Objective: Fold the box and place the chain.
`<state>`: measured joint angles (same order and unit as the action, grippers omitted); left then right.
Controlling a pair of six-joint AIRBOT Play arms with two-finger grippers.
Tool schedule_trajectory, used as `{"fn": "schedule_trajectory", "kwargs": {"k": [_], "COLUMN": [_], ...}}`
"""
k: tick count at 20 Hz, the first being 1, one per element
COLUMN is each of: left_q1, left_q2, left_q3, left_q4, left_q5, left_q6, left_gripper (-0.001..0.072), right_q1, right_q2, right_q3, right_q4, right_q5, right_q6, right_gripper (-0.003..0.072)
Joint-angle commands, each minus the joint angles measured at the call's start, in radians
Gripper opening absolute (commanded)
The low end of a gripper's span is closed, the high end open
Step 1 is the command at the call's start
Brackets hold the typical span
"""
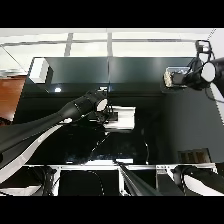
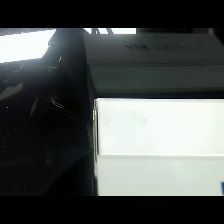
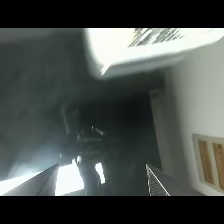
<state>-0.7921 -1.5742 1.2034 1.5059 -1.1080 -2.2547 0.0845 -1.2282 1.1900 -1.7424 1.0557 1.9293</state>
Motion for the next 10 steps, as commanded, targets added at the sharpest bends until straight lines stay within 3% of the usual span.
{"fn": "schedule_trajectory", "kwargs": {"k": [1,6,10], "left_q1": [0.0,0.0,0.0], "left_q2": [0.0,0.0,0.0], "left_q3": [0.001,0.001,0.001], "left_q4": [0.0,0.0,0.0], "left_q5": [0.0,0.0,0.0], "left_q6": [0.0,0.0,0.0], "left_gripper": [0.0028,0.0028,0.0028], "right_q1": [-0.165,-0.237,-0.248], "right_q2": [-0.201,-0.547,-0.666], "right_q3": [0.142,0.466,0.559], "right_q4": [0.061,0.224,0.22], "right_q5": [-0.05,0.01,-0.002], "right_q6": [-0.005,-0.032,-0.038], "right_gripper": [0.0637,0.0636,0.0626]}}
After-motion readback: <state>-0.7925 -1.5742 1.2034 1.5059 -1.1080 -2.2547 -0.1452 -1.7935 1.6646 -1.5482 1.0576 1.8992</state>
